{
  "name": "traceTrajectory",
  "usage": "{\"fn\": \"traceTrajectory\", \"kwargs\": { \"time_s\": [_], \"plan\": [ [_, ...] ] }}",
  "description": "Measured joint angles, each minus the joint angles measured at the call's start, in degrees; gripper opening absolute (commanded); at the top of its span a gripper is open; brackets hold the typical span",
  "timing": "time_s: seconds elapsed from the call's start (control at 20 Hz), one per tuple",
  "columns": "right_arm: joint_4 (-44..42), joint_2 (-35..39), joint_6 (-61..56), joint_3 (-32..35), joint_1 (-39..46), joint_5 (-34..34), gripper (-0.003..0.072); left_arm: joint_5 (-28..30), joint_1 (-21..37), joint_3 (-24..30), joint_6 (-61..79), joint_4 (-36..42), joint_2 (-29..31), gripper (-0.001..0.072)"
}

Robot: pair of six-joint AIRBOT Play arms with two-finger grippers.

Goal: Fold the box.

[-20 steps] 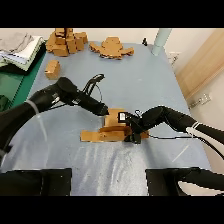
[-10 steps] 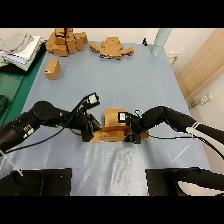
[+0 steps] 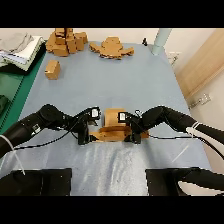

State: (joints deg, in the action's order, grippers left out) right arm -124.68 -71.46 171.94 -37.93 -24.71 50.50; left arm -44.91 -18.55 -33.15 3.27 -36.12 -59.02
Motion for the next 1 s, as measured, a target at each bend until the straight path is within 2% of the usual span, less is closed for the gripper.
{"fn": "traceTrajectory", "kwargs": {
  "time_s": [0.35, 0.45, 0.5, 0.9, 0.95, 1.0],
  "plan": [
    [0.0, 0.0, 0.0, 0.0, 0.0, 0.0, 0.06, 2.56, -0.7, 0.04, 2.97, 4.57, -5.92, 0.0695],
    [0.0, 0.0, 0.0, 0.0, 0.0, 0.0, 0.0599, 3.15, -1.6, 0.04, 3.23, 6.58, -7.02, 0.0349],
    [0.0, 0.0, 0.0, 0.02, 0.0, 0.0, 0.06, 3.32, -1.95, 0.04, 3.43, 7.21, -7.48, 0.0241],
    [0.0, 0.0, 0.0, 0.0, 0.0, 0.0, 0.06, 4.5, -3.54, 0.04, 8.24, 12.85, -10.16, 0.0224],
    [0.0, 0.0, 0.0, 0.0, 0.0, 0.0, 0.06, 4.79, -3.76, 0.04, 9.03, 13.84, -10.43, 0.0157],
    [0.0, 0.0, 0.0, 0.0, 0.0, 0.0, 0.06, 5.4, -4.04, 0.04, 9.49, 14.56, -10.64, 0.0044]
  ]
}}
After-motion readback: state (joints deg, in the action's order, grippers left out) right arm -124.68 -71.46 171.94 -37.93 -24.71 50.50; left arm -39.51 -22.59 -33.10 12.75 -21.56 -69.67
